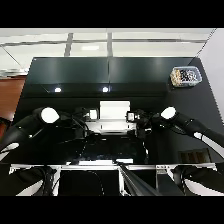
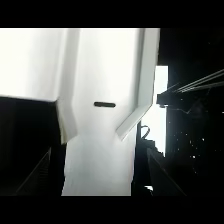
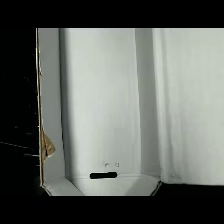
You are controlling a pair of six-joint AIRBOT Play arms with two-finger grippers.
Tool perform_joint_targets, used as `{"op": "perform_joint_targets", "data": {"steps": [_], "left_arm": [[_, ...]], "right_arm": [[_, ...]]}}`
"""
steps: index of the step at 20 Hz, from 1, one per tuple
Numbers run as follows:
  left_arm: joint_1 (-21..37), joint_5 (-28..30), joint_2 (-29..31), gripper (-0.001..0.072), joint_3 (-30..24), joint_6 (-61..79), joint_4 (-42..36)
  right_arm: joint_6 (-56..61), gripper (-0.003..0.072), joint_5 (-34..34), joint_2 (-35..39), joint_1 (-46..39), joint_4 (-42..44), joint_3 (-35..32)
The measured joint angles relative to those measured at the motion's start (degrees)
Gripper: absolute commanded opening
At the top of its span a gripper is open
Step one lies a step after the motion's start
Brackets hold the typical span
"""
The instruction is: Fold the box and place the chain.
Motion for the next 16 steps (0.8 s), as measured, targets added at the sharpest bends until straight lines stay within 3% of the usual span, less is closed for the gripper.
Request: {"op": "perform_joint_targets", "data": {"steps": [2,3,4,5,16], "left_arm": [[-1.7,1.8,-1.2,0.0670,0.0,0.3,0.3],[-2.3,2.7,-1.7,0.0524,0.0,0.5,0.2],[-2.7,3.4,-1.9,0.0320,0.0,0.5,-0.1],[-3.0,4.3,-2.1,0.0217,0.0,0.6,-0.7],[-3.7,6.6,-3.7,0.0220,0.2,0.7,-12.7]], "right_arm": [[0.0,0.0164,0.0,0.0,0.0,0.0,0.0],[0.0,0.0164,0.0,0.0,0.0,0.0,0.0],[0.0,0.0164,0.0,0.0,0.0,0.0,0.0],[0.0,0.0164,0.0,0.0,0.0,0.0,0.0],[0.0,0.0164,0.0,0.0,0.0,0.0,0.0]]}}
